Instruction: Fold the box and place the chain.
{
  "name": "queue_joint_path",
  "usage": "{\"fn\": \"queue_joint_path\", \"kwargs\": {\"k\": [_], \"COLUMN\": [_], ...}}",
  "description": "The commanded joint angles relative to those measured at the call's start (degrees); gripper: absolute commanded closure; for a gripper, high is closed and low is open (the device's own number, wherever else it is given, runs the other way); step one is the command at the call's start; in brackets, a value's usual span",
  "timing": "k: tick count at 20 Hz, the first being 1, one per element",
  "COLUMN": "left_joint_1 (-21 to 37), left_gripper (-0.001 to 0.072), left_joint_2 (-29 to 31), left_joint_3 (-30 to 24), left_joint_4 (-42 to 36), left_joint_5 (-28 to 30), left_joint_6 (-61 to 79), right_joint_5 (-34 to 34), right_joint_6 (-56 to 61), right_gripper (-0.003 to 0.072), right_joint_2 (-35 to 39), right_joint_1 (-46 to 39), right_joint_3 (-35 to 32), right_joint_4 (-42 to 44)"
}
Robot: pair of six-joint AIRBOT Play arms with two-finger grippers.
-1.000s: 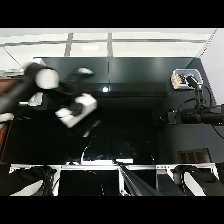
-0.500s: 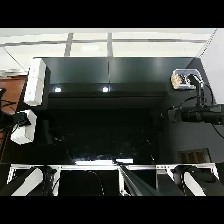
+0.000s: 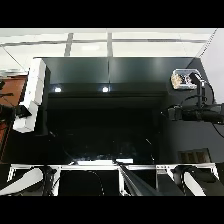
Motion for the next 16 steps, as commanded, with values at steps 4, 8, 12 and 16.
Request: {"fn": "queue_joint_path", "kwargs": {"k": [4,8,12,16], "left_joint_1": [-2.27,-5.27,-10.38,-23.08], "left_gripper": [-0.0003,-0.0001,0.0681,0.0686], "left_joint_2": [-6.34,-4.98,0.57,12.61], "left_joint_3": [8.98,21.46,26.05,8.74], "left_joint_4": [-0.24,-1.14,-5.75,-13.22], "left_joint_5": [1.57,-0.20,-5.25,5.14], "left_joint_6": [1.38,-2.27,-15.74,-6.38], "right_joint_5": [-1.64,-1.84,-3.76,-17.70], "right_joint_6": [0.87,0.85,0.85,0.33], "right_gripper": [0.0669,0.0669,0.0669,0.0669], "right_joint_2": [-0.09,-0.09,-0.09,-0.09], "right_joint_1": [-0.02,0.52,3.21,9.14], "right_joint_3": [0.02,0.02,-0.13,-3.67], "right_joint_4": [0.07,0.09,0.11,-1.11]}}
